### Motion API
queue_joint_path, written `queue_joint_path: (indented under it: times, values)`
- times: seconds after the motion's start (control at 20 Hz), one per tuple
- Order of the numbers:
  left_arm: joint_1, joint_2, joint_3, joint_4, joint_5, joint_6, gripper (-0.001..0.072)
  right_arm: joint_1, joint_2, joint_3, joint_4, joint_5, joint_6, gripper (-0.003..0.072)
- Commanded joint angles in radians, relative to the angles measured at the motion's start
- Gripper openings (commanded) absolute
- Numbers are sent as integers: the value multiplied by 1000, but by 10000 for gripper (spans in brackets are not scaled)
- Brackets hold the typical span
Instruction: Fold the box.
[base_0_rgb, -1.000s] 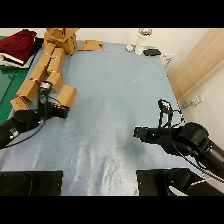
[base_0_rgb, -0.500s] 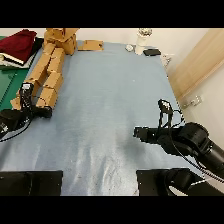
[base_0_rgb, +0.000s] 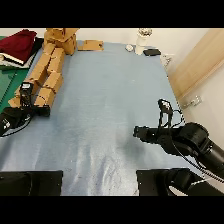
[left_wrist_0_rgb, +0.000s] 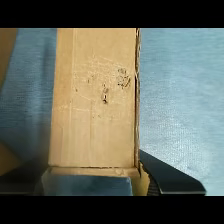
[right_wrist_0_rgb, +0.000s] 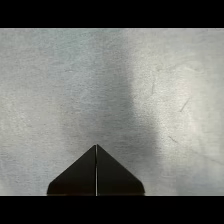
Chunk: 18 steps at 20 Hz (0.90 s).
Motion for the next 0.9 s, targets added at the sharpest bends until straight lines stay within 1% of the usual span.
queue_joint_path:
  times: [0.0,0.35,0.55,0.6,0.7,0.85]
  values:
    - [1,-5,8,1,13,0,720,0,0,1,0,16,0,4]
    - [1,-2,8,2,-39,-1,720,0,1,1,2,15,0,4]
    - [1,50,7,2,-103,-1,720,0,2,1,9,14,-1,4]
    - [2,68,7,10,-132,-1,720,0,2,1,9,10,-1,4]
    - [18,95,7,95,-224,-36,720,0,2,1,15,-5,-1,4]
    - [80,99,7,437,-374,-344,720,0,1,1,36,-19,-34,4]
